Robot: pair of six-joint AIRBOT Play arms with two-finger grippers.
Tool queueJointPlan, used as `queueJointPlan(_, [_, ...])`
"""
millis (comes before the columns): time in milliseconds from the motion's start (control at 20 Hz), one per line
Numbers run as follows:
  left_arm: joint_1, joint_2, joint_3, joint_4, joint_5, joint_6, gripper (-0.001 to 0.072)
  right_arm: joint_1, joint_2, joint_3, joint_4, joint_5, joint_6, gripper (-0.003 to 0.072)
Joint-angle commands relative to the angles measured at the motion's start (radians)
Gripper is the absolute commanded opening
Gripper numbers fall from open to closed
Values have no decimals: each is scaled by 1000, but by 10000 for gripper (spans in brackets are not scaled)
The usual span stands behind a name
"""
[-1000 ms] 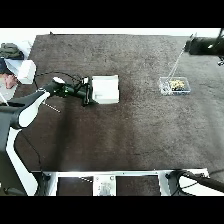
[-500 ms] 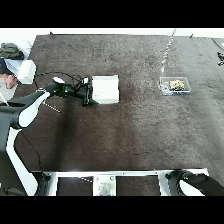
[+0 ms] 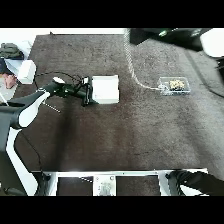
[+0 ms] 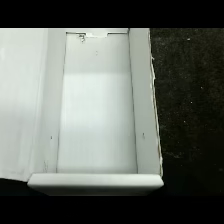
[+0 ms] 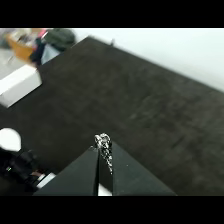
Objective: Fold the box and place the chain.
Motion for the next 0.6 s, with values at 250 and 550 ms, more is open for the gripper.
queueJointPlan(250, [0, 0, 0, 1, 0, 0, 355, 106, -266, -6, 28, 45, 26, -13])
queueJointPlan(550, [0, 0, 0, 1, 0, 0, 354, 83, -314, -162, -15, 22, 47, 324])
